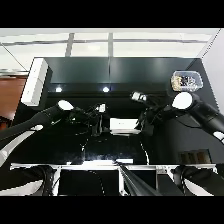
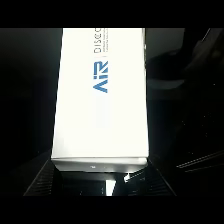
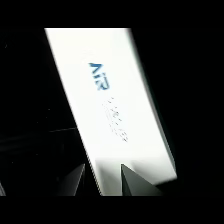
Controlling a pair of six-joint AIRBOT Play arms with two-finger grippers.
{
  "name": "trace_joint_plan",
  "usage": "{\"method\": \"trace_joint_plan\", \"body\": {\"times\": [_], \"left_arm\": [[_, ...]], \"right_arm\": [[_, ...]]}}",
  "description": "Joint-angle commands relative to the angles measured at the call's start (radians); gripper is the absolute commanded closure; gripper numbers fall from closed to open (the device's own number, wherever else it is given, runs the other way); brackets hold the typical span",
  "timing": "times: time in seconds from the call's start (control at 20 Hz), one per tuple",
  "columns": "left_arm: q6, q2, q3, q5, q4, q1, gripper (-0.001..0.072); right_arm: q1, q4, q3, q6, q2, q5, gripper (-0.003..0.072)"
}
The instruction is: Fold the box and place the chain.
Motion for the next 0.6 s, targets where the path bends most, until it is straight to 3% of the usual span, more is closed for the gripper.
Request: {"method": "trace_joint_plan", "body": {"times": [0.0,0.05,0.1,0.15,0.2,0.4,0.55], "left_arm": [[0.002,0.0,0.0,0.0,0.0,0.0,0.0159],[0.002,0.0,0.0,0.0,0.0,0.0,0.0159],[0.002,0.0,0.0,0.0,0.0,0.0,0.0158],[0.002,0.0,0.0,0.0,0.0,0.0,0.0159],[0.002,0.0,0.0,0.0,0.0,0.0,0.0158],[0.002,0.0,0.0,0.0,0.0,0.0,0.0159],[0.002,0.0,0.0,0.0,0.0,0.0,0.0159]], "right_arm": [[-0.095,0.014,0.01,0.231,0.041,0.103,0.0411],[-0.123,0.054,-0.015,0.267,0.04,0.12,0.0412],[-0.143,0.129,-0.058,0.266,0.04,0.116,0.049],[-0.152,0.222,-0.101,0.254,0.04,0.1,0.0648],[-0.151,0.32,-0.141,0.233,0.039,0.077,0.0684],[-0.137,0.517,-0.223,0.304,0.01,-0.069,0.0683],[-0.115,0.518,-0.227,0.337,-0.043,-0.136,0.0682]]}}
